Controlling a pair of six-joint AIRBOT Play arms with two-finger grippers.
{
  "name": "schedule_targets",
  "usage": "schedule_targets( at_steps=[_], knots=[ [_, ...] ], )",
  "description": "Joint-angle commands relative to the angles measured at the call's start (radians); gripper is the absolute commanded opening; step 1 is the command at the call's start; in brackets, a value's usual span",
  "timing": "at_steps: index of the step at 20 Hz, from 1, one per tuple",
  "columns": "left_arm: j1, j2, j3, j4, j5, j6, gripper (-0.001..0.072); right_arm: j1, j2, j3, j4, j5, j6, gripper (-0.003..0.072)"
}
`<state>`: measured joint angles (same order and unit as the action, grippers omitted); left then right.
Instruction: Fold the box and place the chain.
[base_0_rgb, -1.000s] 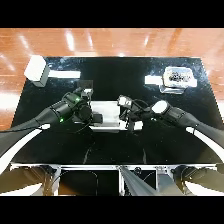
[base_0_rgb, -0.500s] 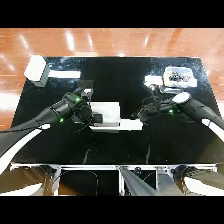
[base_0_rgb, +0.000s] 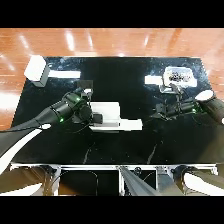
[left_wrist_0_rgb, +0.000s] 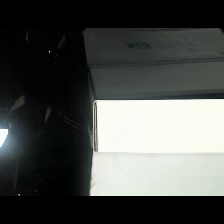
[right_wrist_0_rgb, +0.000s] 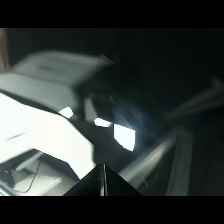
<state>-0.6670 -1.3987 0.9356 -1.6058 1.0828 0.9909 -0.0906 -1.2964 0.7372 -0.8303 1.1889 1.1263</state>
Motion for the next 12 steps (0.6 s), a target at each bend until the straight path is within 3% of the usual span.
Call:
schedule_targets(
  at_steps=[1, 12],
  knots=[
    [0.000, 0.000, 0.000, -0.003, 0.013, -0.001, 0.0021, -0.015, -0.003, -0.065, -0.074, -0.014, 0.154, 0.0037],
    [0.000, 0.000, 0.000, -0.004, 0.017, -0.005, 0.0020, 0.252, -0.059, -0.079, 0.056, -0.200, 0.136, 0.0038]
  ],
)
